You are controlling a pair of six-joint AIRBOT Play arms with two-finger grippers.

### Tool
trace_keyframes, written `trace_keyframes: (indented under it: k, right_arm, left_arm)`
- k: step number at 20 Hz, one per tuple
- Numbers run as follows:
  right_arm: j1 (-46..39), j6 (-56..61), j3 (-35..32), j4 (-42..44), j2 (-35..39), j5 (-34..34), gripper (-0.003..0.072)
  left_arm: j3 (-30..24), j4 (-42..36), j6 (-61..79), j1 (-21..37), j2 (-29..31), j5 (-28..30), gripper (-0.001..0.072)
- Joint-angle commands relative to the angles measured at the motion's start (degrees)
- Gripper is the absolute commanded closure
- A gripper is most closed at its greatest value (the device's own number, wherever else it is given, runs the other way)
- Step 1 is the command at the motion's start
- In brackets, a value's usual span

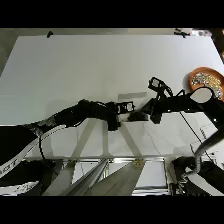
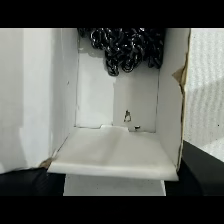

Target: Fold the box and place the chain.

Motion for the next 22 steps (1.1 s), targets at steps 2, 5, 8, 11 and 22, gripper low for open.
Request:
trace_keyframes:
  k: [2, 5, 8, 11, 22]
  right_arm:
    - [4.66, 3.45, 0.04, 6.32, -0.79, -2.12, 0.0671]
    - [7.61, 4.33, 0.04, 6.6, -2.99, -3.32, 0.0671]
    - [9.29, 4.85, 0.04, 6.58, -4.74, -5.11, 0.0671]
    - [8.96, 4.85, 0.04, 6.45, -4.83, -5.42, 0.067]
    - [8.07, 7.21, 0.04, 2.56, -4.83, -6.47, 0.0532]
  left_arm:
    - [0.04, 0.02, 0.0, -0.02, 0.04, 0.02, 0.0365]
    - [0.04, 0.02, 0.0, -0.02, 0.04, 0.02, 0.0365]
    - [0.02, 0.02, 0.0, -0.02, 0.04, 0.0, 0.0365]
    - [0.04, 0.02, 0.0, -0.02, 0.04, 0.02, 0.0365]
    - [0.02, 0.02, 0.0, -0.02, 0.04, 0.0, 0.0365]
